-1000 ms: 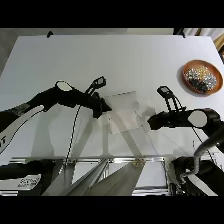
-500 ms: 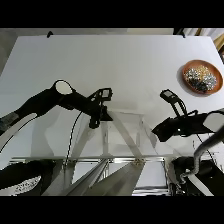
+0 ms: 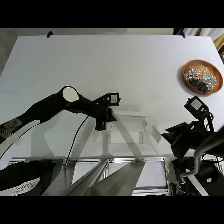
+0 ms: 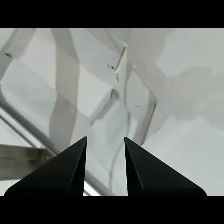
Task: Fold the box and place the chain.
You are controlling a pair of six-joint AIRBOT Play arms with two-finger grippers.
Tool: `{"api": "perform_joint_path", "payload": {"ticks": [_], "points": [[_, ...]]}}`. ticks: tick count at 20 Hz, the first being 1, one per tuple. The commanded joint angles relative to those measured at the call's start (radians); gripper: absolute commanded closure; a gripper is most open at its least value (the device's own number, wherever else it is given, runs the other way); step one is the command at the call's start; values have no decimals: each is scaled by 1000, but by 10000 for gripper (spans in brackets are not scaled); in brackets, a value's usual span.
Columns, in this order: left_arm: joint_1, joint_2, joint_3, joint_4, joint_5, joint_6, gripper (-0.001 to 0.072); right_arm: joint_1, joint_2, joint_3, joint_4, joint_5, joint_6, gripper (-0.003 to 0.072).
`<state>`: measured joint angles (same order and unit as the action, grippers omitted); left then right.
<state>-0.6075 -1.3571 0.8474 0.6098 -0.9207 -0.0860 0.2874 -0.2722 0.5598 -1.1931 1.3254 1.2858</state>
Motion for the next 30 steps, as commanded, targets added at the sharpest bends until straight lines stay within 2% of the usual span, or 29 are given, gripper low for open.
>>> {"api": "perform_joint_path", "payload": {"ticks": [1, 6, 11, 13, 18, 22, 24, 30], "points": [[-5, -45, -14, -41, 101, 42, 709, 1, 31, 1, -16, -12, -1, 415], [-5, -152, -14, -53, 155, 75, 708, 1, 31, 1, -32, -98, -19, 415], [-5, -167, -14, -235, 200, 223, 706, 1, 31, 1, -63, -103, -39, 415], [-5, -167, -14, -264, 220, 245, 706, 1, 31, 1, -76, -103, -39, 415], [-5, -175, -14, -257, 212, 249, 706, 1, 31, 1, -90, -108, -39, 415], [-5, -198, -14, -250, 111, 333, 706, 1, 31, 1, -90, -108, -39, 415], [-2, -198, -14, -245, 97, 333, 706, 1, 31, 1, -90, -111, -39, 415], [-2, -198, -14, -110, 91, 257, 707, 1, 31, 1, -90, -115, -39, 415]]}}
